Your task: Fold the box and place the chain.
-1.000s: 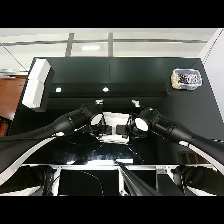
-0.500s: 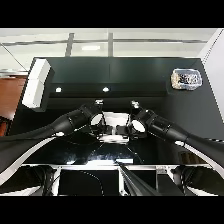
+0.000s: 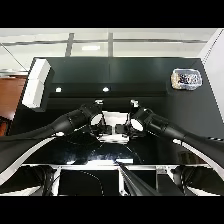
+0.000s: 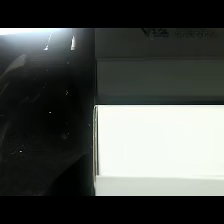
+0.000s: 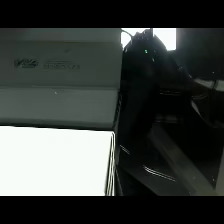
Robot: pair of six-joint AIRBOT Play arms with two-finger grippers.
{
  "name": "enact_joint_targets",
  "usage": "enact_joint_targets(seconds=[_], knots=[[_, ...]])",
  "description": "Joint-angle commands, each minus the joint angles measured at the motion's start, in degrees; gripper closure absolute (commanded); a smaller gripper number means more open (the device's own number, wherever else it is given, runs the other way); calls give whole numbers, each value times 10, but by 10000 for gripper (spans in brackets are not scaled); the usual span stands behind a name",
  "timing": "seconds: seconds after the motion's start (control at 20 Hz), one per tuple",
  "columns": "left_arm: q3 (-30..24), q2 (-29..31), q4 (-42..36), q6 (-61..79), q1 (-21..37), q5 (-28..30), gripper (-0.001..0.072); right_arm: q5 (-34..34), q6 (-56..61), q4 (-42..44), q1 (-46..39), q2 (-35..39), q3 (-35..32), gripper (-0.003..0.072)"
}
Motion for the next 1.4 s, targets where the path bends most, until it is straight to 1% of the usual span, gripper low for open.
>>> enact_joint_targets(seconds=[0.0, 0.65, 0.7, 0.8, 0.85, 1.05, 1.15, 1.2, 1.25, 1.35], knots=[[0, 0, -1, 1, 0, 0, 679, 27, 1, -11, 0, -14, 17, 531], [0, 0, -1, 1, 0, 0, 680, 33, 1, -14, 3, -30, 21, 532], [0, 0, -1, 1, 0, 0, 679, 33, -2, -14, 3, -30, 21, 564], [0, 0, -1, 1, 0, 0, 679, 32, -2, -13, 3, -30, 21, 574], [0, 0, -1, 1, 0, 0, 680, 32, -4, -12, 3, -30, 21, 643], [0, 0, -1, 1, 0, 0, 680, 32, -4, -12, 3, -30, 21, 646], [0, 0, -1, 1, 0, 0, 679, 32, -3, -13, 3, -30, 22, 630], [0, 0, -1, 1, 0, 0, 680, 32, -3, -15, 3, -30, 23, 518], [0, 0, -1, 1, 0, 0, 680, 32, -3, -14, 3, -30, 26, 487], [0, 0, -1, 0, 0, 1, 679, 30, -3, -17, 3, -30, 33, 491]])
